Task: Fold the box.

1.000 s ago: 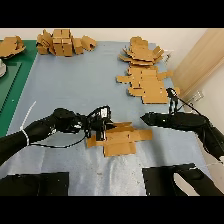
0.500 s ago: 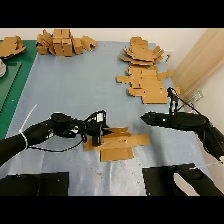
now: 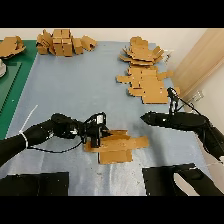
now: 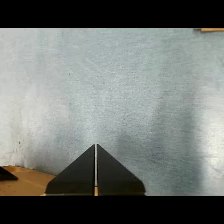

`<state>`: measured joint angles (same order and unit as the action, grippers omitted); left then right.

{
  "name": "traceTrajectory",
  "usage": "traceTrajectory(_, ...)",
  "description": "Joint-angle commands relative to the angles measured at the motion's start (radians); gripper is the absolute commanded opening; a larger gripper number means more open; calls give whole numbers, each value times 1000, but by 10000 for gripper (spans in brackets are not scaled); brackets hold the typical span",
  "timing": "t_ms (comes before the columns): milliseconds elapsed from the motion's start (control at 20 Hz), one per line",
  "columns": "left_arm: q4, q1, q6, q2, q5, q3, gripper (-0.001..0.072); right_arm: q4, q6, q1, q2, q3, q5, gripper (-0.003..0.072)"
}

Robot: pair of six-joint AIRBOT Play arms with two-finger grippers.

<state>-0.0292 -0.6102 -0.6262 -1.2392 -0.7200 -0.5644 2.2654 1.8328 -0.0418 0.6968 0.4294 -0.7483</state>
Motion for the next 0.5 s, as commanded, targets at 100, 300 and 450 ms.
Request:
traceTrajectory(100, -64, -1, 39, -1, 3, 0, 16, 0, 0, 0, 0, -1, 2, 23)
traceTrajectory(300, -60, -1, 44, -1, 6, 0, 17, 0, 0, 0, 0, -1, 2, 23)
traceTrajectory(450, -54, -1, 52, -1, 6, 0, 16, -2, 0, 0, 0, 0, -2, 5)
